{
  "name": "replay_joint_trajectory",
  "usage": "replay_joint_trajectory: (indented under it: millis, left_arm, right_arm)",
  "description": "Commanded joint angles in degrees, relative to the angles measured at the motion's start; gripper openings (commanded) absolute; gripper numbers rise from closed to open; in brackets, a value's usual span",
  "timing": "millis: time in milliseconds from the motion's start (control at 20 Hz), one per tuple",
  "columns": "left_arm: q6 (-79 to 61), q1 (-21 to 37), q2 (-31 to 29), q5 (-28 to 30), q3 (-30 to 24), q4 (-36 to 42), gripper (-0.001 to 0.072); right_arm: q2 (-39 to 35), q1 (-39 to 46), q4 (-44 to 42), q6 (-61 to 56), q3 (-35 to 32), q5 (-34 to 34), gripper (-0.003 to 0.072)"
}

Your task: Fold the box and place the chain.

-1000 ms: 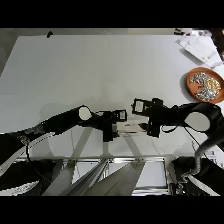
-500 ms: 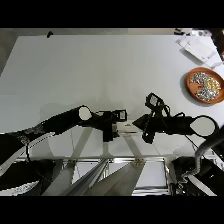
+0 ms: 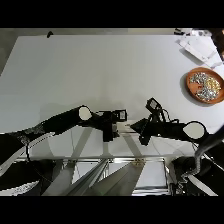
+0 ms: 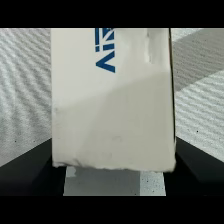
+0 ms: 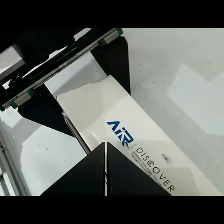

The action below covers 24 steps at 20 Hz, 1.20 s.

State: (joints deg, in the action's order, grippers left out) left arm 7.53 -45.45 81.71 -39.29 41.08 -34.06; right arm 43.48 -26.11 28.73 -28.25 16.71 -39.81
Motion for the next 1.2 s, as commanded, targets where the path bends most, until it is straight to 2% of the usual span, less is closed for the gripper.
replay_joint_trajectory:
  millis: [0,300,500,900,1150]
  left_arm:
    - [-0.02,0.00,-0.02,0.02,-0.02,-0.02,0.0276]
    - [-0.02,0.00,-0.02,0.02,-0.02,-0.02,0.0276]
    - [-0.02,0.00,-0.02,0.02,-0.02,-0.02,0.0276]
    - [-0.02,0.00,-0.02,0.02,-0.02,-0.02,0.0276]
    - [-0.02,0.00,-0.02,0.02,-0.02,-0.02,0.0276]
  right_arm:
    - [3.28,-0.96,-0.81,1.64,-0.28,0.72,0.0012]
    - [5.70,-0.98,-0.57,2.86,-0.33,0.24,0.0012]
    - [5.70,-0.98,-0.04,3.34,-2.93,0.26,0.0012]
    - [5.70,-0.98,-0.37,4.83,-3.02,3.54,0.0012]
    - [4.70,-0.96,-7.39,10.67,-2.99,4.81,0.0013]
